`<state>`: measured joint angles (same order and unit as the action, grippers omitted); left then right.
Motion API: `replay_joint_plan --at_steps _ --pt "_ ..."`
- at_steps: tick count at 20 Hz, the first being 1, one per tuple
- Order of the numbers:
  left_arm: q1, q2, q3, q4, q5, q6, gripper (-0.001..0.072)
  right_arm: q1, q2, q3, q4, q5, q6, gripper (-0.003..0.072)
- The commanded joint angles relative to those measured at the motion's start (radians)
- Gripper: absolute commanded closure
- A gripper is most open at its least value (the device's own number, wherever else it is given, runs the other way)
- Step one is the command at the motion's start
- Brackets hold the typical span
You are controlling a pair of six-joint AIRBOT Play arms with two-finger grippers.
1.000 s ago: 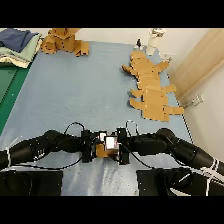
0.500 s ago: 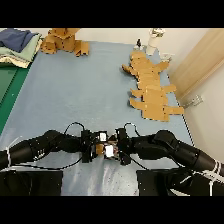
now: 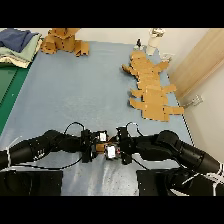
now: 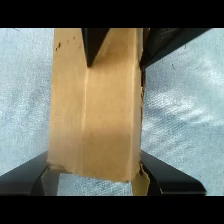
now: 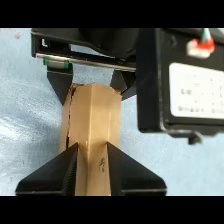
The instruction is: Fold the box.
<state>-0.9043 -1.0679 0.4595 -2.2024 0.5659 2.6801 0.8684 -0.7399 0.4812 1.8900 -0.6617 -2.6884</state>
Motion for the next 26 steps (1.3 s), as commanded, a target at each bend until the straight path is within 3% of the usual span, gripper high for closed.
replay_joint_plan --at_steps 1,4,17,19,20,21,22,24,26 --pt "0.000 0.000 0.000 0.000 0.001 0.000 0.0195 0.000 0.013 0.000 -0.005 0.000 0.003 0.0422" --pt "0.000 0.000 0.000 0.000 0.001 0.000 0.0195 0.000 0.016 0.000 -0.005 -0.001 0.003 0.0489" --pt "0.000 0.000 0.001 0.000 0.001 0.000 0.0195 0.000 -0.045 -0.013 0.039 -0.037 0.007 0.0490" --pt "0.000 0.000 0.000 0.000 0.001 0.000 0.0195 0.000 -0.024 -0.011 0.024 -0.037 0.018 0.0443" --pt "0.000 0.000 0.000 0.001 0.001 0.000 0.0195 0.000 -0.006 -0.006 0.010 -0.040 0.043 0.0441" --pt "0.000 0.000 0.000 0.000 0.001 0.000 0.0196 0.000 0.017 0.003 -0.013 -0.052 0.087 0.0313" --pt "0.000 0.000 0.000 0.000 0.001 0.000 0.0195 0.000 0.045 0.015 -0.038 -0.071 0.144 0.0274" --pt "0.000 0.000 0.000 0.000 0.001 0.000 0.0195 0.000 0.099 0.044 -0.050 -0.127 0.277 0.0274" --pt "0.000 0.000 0.001 0.000 0.001 0.000 0.0195 0.000 0.166 0.058 -0.042 -0.200 0.572 0.0304"
